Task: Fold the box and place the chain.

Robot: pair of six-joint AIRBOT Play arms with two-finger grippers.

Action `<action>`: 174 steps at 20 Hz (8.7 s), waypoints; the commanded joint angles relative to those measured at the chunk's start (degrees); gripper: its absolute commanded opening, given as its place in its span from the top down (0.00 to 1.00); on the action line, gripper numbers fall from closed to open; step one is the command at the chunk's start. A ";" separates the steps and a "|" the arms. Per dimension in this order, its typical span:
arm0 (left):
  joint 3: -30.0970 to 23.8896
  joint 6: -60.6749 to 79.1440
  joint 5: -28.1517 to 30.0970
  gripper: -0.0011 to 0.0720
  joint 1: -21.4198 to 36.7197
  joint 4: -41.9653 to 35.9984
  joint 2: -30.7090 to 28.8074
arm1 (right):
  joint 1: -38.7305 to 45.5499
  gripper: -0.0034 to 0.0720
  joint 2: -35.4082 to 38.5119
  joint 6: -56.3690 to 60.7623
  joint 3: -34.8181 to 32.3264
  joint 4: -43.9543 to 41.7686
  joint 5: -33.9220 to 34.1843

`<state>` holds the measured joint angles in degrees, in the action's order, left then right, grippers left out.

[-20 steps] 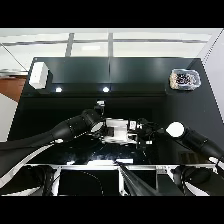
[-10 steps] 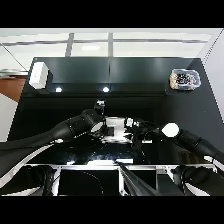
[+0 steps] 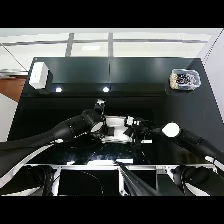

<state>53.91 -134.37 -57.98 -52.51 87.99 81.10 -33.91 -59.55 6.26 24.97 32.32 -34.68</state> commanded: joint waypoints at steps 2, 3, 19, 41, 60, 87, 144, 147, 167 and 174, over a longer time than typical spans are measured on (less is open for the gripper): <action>0.02 -0.02 -0.37 0.94 0.02 0.00 0.00 | 5.01 0.91 6.75 15.85 1.09 6.67 -7.93; 0.02 0.00 -0.37 0.94 0.02 0.02 0.00 | 7.93 0.91 9.46 24.11 1.29 11.21 -10.05; 0.02 0.00 -0.61 0.94 0.09 0.07 0.00 | 37.94 0.92 7.43 79.78 -8.90 16.74 -25.68; 0.02 0.42 -1.05 0.94 0.09 0.04 0.00 | 18.75 0.02 4.11 70.79 -2.86 2.34 -17.94; 0.02 0.44 -1.57 0.94 0.09 0.09 0.00 | -2.05 0.26 2.75 99.08 4.70 23.30 -7.63; 0.02 0.44 -0.96 0.94 0.09 0.46 0.00 | -11.13 0.56 -10.88 125.37 20.87 48.04 -25.42; 0.02 0.42 -1.31 0.94 0.07 0.42 0.00 | -13.29 0.44 -13.88 122.38 27.96 52.35 -32.81; 0.02 0.44 -1.29 0.94 0.07 0.44 0.00 | -13.29 0.44 -8.11 117.96 27.96 50.99 -36.72; 0.02 0.44 -1.09 0.94 0.07 0.46 0.00 | 43.67 0.02 -16.87 99.91 41.22 60.65 -4.68; 0.00 0.42 -1.05 0.94 0.07 0.48 0.00 | 45.05 0.17 -44.22 92.63 68.59 55.21 -14.73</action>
<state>53.91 -133.97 -59.02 -52.45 88.44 81.10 10.13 -94.24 101.10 84.49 90.17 -46.87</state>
